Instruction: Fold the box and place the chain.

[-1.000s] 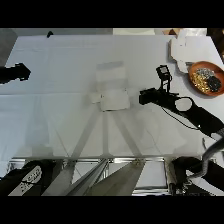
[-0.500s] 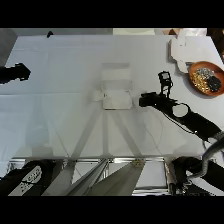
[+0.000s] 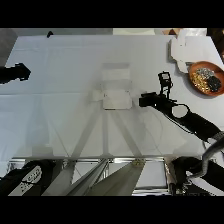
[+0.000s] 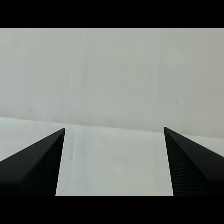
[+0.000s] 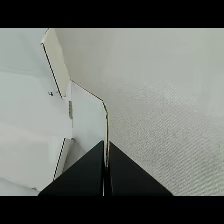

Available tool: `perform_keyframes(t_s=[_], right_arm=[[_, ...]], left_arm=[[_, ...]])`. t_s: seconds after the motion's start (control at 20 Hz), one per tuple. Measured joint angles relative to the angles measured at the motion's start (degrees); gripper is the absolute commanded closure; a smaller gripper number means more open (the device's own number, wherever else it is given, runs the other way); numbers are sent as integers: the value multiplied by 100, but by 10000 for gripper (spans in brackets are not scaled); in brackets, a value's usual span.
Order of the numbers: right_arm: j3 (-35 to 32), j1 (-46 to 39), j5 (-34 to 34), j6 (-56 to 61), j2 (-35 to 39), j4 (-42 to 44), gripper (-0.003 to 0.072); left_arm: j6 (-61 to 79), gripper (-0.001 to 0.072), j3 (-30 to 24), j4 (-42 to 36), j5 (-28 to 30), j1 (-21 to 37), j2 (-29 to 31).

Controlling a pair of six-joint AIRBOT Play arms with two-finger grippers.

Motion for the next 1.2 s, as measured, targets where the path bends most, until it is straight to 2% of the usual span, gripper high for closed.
perform_keyframes(t_s=[0.75, 0.8, 0.85, 0.9, 1.05, 1.15, 1.2], right_arm=[[0, 2, -13, -2, 0, 0, 677], [0, 2, -13, -2, 0, 0, 677], [0, 2, -11, -2, 0, 0, 677], [0, 2, -13, -2, 0, 0, 677], [0, 2, -13, -2, 0, 2, 677], [0, 2, -13, -2, 0, 0, 677], [0, 2, -13, 0, 0, 2, 677]], left_arm=[[-66, 16, 0, -94, 52, 0, 0], [-83, 102, 0, -197, 50, -9, 0], [-61, 232, 0, -286, 48, -39, 0], [22, 276, 0, -354, 48, -101, -2], [481, 273, 0, -494, 92, -509, -83], [876, 270, 15, -538, 170, -1005, -249], [1067, 234, 50, -560, 199, -1266, -363]])
